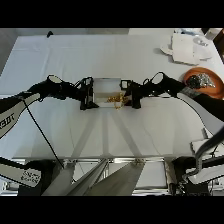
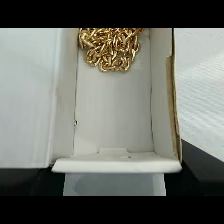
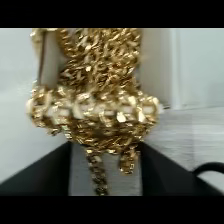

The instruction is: Fold the box and place the chain.

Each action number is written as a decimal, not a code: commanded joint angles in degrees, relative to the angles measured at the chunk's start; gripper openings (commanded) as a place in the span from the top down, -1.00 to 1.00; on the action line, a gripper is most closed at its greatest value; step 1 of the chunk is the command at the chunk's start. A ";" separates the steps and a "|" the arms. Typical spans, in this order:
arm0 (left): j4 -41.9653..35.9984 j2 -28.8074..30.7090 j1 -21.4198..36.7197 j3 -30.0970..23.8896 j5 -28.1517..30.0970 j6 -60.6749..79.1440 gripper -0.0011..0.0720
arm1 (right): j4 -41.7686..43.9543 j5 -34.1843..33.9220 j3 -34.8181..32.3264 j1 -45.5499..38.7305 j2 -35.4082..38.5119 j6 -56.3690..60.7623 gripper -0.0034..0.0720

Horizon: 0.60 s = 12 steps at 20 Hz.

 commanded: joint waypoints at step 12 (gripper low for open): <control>0.02 -0.02 0.00 0.02 0.00 0.02 -0.11 | -1.40 -2.54 -0.07 0.50 6.56 13.20 0.88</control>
